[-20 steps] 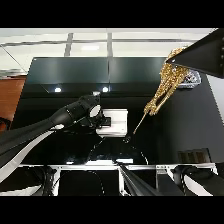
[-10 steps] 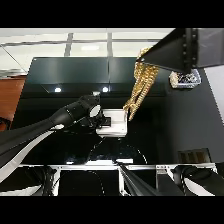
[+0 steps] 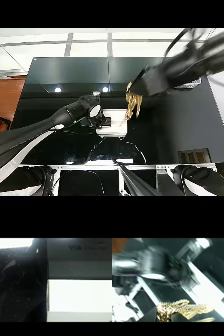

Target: Fold the box and place the chain.

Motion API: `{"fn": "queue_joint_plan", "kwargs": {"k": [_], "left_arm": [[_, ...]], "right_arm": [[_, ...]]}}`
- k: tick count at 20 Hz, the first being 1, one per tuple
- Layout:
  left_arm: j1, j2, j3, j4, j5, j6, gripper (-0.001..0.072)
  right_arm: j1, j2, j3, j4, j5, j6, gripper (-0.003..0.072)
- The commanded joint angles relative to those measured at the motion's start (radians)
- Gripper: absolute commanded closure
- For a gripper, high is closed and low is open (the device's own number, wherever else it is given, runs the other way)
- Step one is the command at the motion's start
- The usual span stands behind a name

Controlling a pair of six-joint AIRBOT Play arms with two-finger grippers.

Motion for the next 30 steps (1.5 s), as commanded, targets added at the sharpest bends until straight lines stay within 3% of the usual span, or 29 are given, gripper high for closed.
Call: {"fn": "queue_joint_plan", "kwargs": {"k": [1,5,12,19,20,21,22,25,30], "left_arm": [[0.000,0.000,0.000,0.000,-0.001,0.000,0.0683],[0.000,0.000,0.000,0.000,-0.003,0.000,0.0683],[0.000,0.000,0.000,0.000,-0.003,0.000,0.0683],[0.000,0.000,0.000,0.001,-0.003,0.000,0.0683],[0.000,0.000,0.000,0.001,-0.003,0.000,0.0683],[0.000,0.000,0.000,0.001,-0.003,0.000,0.0683],[0.000,0.000,0.000,0.001,-0.003,0.000,0.0683],[0.000,0.000,0.000,0.001,-0.003,0.004,0.0683],[0.003,0.000,0.002,0.026,-0.010,0.021,0.0683]], "right_arm": [[0.041,-0.002,-0.209,-0.050,-0.125,0.002,0.0676],[0.041,-0.002,-0.353,0.018,-0.252,0.000,0.0676],[0.075,-0.002,-0.426,0.012,-0.293,0.001,0.0675],[0.129,-0.030,-0.560,0.005,-0.503,-0.067,0.0671],[0.128,-0.040,-0.560,-0.004,-0.504,-0.066,0.0651],[0.128,-0.047,-0.560,-0.018,-0.503,-0.066,0.0500],[0.128,-0.049,-0.560,-0.034,-0.495,-0.066,0.0415],[0.067,-0.023,-0.559,-0.091,-0.368,-0.065,0.0415],[-0.068,0.165,-0.560,-0.292,-0.185,-0.050,0.0416]]}}
